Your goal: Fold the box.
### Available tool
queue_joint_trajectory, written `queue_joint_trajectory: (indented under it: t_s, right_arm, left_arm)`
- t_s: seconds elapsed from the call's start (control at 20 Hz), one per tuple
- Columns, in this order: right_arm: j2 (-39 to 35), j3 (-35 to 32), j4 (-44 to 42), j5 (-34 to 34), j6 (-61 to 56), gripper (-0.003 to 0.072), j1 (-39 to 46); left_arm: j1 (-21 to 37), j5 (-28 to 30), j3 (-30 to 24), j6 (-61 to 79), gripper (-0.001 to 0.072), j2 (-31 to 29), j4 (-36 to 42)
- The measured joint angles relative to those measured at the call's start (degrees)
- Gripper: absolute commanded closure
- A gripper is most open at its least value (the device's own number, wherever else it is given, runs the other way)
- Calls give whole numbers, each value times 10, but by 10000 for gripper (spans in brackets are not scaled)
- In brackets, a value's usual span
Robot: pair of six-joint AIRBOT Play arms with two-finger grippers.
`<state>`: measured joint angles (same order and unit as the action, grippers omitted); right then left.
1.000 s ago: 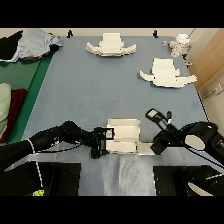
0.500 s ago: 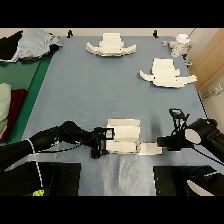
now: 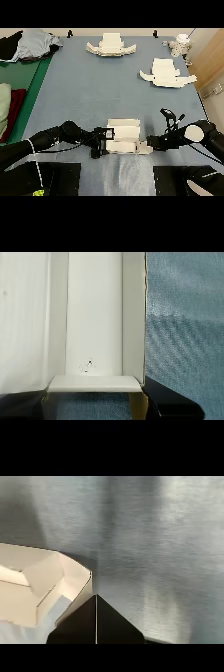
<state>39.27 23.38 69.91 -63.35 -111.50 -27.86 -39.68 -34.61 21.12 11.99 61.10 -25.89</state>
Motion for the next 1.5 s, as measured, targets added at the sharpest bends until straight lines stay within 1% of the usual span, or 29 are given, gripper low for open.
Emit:
queue_joint_trajectory:
  t_s: [0.25,0.3,0.35,0.4,0.65,0.7,0.75,0.8,1.0,1.1,1.25,1.4,1.5]
  right_arm:
    - [-14,0,-26,0,8,677,0]
    - [-15,0,-30,0,10,585,0]
    - [-16,1,-35,0,13,462,0]
    - [-16,1,-42,0,17,393,0]
    - [-17,11,-55,2,23,385,0]
    - [-17,15,-56,2,24,349,0]
    - [-17,17,-57,3,25,225,0]
    - [-16,19,-62,6,29,197,0]
    - [2,22,-94,21,50,206,-6]
    - [22,23,-103,33,55,248,-14]
    - [56,30,-108,57,61,248,-38]
    - [93,52,-84,72,44,250,-71]
    - [120,71,-46,75,1,277,-101]
  left_arm:
    - [0,0,0,0,243,0,0]
    - [0,0,0,0,243,0,0]
    - [0,0,0,0,243,0,0]
    - [0,0,0,0,243,0,0]
    - [0,0,0,0,243,0,0]
    - [0,0,0,0,243,0,0]
    - [0,0,0,0,243,0,0]
    - [0,0,0,0,243,0,0]
    - [0,0,0,0,243,0,0]
    - [0,0,0,0,243,0,0]
    - [0,0,0,0,243,0,0]
    - [0,0,0,0,243,0,0]
    - [0,0,0,0,243,0,0]
